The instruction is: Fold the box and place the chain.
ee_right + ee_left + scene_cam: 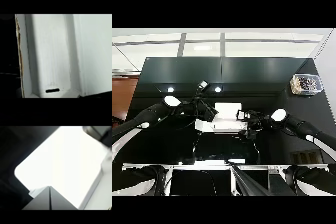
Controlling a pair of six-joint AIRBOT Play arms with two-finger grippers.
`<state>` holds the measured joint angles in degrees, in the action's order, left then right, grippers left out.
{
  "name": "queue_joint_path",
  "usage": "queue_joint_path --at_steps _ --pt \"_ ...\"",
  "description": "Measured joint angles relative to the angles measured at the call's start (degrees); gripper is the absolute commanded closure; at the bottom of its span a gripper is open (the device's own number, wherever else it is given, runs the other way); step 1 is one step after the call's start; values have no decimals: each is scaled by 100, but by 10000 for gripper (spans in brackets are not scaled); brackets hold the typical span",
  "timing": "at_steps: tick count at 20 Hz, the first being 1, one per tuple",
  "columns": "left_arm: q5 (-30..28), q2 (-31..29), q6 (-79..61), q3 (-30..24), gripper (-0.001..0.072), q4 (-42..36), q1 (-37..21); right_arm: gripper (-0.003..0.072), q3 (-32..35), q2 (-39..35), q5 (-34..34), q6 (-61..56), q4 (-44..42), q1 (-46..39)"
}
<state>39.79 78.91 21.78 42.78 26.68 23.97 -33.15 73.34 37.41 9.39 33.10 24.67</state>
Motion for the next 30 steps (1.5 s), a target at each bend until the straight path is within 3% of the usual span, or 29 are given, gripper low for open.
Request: queue_joint_path --at_steps 8,11,14,15,17,18,22,27,28,30 --pt "754 66 313 496 681 822 -245 277 0 2 -13 -15 -11 2" --pt "1003 -391 719 726 681 1239 -669 277 0 2 -28 -22 -15 0" --pt "1340 -968 715 610 680 1408 -1078 276 0 2 -28 -20 -13 0" --pt "1519 -1130 570 472 636 1414 -1158 277 0 2 -26 -20 -13 0" --pt "1709 -1320 306 162 90 1419 -1222 277 0 2 -26 -17 -11 0" --pt "1742 -1357 160 13 -2 1414 -1217 277 0 2 -26 -17 -11 0" --pt "1504 -1239 -1132 -352 2 1491 -925 276 0 2 -24 -13 -11 0" --pt "804 -944 -2374 -457 30 1707 -254 277 0 2 -20 -13 -9 0" --pt "721 -894 -2452 -463 101 1731 -144 276 0 2 -20 -13 -9 0" --pt "614 -824 -2487 -474 367 1744 24 276 0 2 -17 -13 -9 0"
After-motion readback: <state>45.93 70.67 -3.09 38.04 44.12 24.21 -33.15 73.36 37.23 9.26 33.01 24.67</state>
